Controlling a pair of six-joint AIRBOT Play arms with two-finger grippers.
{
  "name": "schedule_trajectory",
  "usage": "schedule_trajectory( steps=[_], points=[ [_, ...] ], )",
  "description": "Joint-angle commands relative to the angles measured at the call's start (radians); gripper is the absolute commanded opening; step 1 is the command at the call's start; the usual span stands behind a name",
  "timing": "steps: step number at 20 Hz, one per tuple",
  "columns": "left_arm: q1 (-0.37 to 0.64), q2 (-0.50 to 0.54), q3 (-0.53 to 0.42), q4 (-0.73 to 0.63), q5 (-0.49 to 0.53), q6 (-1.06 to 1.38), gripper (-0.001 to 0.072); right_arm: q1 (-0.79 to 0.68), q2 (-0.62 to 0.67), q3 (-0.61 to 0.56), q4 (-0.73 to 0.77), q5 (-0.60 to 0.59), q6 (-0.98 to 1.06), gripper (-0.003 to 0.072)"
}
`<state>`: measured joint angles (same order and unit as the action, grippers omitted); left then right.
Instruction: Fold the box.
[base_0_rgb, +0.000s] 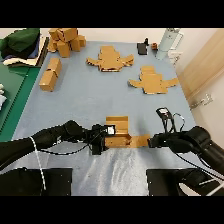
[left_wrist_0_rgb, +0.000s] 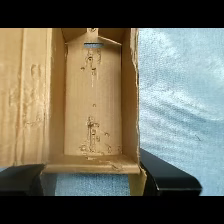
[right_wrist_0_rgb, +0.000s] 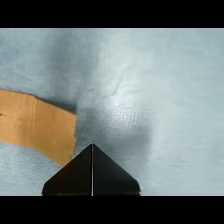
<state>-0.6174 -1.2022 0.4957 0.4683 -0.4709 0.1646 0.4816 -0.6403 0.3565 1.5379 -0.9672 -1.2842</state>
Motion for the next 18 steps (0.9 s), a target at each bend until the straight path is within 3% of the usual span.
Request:
schedule_trajectory(
  steps=[1, 5, 18],
  points=[
    [0.000, 0.000, 0.000, 0.000, 0.000, 0.000, 0.0486, -0.014, -0.112, -0.026, 0.269, 0.130, -0.166, 0.0006],
    [0.000, 0.000, 0.000, 0.000, 0.000, 0.000, 0.0485, -0.014, -0.140, -0.025, 0.457, 0.174, -0.370, 0.0006],
    [0.000, 0.000, 0.000, 0.000, 0.000, 0.000, 0.0485, -0.013, -0.018, -0.023, 0.458, 0.135, -0.363, 0.0007]
  ],
)
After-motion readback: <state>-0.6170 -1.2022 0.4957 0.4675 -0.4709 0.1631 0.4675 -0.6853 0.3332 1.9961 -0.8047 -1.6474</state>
